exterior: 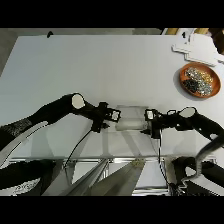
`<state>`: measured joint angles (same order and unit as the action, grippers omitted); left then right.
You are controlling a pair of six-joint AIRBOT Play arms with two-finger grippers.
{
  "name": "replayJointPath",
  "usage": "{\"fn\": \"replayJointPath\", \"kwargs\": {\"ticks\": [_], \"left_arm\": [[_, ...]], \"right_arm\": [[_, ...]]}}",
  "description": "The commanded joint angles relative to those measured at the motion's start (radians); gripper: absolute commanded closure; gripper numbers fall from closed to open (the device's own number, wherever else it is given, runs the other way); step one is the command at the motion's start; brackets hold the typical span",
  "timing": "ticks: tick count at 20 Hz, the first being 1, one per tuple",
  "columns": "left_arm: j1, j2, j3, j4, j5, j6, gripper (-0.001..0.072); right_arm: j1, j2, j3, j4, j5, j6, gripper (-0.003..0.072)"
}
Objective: Fold the box and place the chain.
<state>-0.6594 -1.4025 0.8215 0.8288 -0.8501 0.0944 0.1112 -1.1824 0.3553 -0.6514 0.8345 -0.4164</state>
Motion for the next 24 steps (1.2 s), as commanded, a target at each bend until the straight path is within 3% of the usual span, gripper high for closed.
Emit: {"fn": "replayJointPath", "kwargs": {"ticks": [1,3,4,10,18,19,20,21,22,24], "left_arm": [[-0.021,-0.012,0.0,-0.092,-0.013,0.002,0.0432],[-0.022,-0.028,0.0,-0.096,-0.064,-0.013,0.0557],[-0.022,-0.031,0.0,-0.095,-0.08,-0.013,0.0576],[-0.031,-0.031,0.0,-0.149,0.036,-0.012,0.0577],[-0.079,-0.066,0.0,-0.196,0.07,-0.012,0.0577],[-0.083,-0.069,0.0,-0.2,0.074,-0.012,0.0569],[-0.085,-0.074,0.0,-0.203,0.076,-0.012,0.0488],[-0.09,-0.078,0.0,-0.204,0.078,-0.013,0.0347],[-0.091,-0.083,0.0,-0.204,0.08,-0.013,0.0272],[-0.092,-0.085,0.0,-0.204,0.08,-0.013,0.0257]], "right_arm": [[0.0,0.0,0.0,0.0,0.0,0.0,0.0366],[0.0,0.0,0.0,0.0,0.0,0.0,0.0366],[0.0,0.0,0.0,0.0,0.0,0.0,0.0366],[0.0,0.0,0.0,0.0,0.0,0.0,0.0366],[0.0,0.0,0.0,0.0,0.0,0.0,0.0366],[0.0,0.0,0.0,0.0,0.0,0.0,0.0366],[0.0,0.0,0.0,0.0,0.0,0.0,0.0366],[0.0,0.0,0.0,0.0,0.0,0.0,0.0366],[0.0,0.0,0.0,0.0,0.0,0.0,0.0366],[0.0,0.0,0.0,0.0,0.0,0.0,0.0366]]}}
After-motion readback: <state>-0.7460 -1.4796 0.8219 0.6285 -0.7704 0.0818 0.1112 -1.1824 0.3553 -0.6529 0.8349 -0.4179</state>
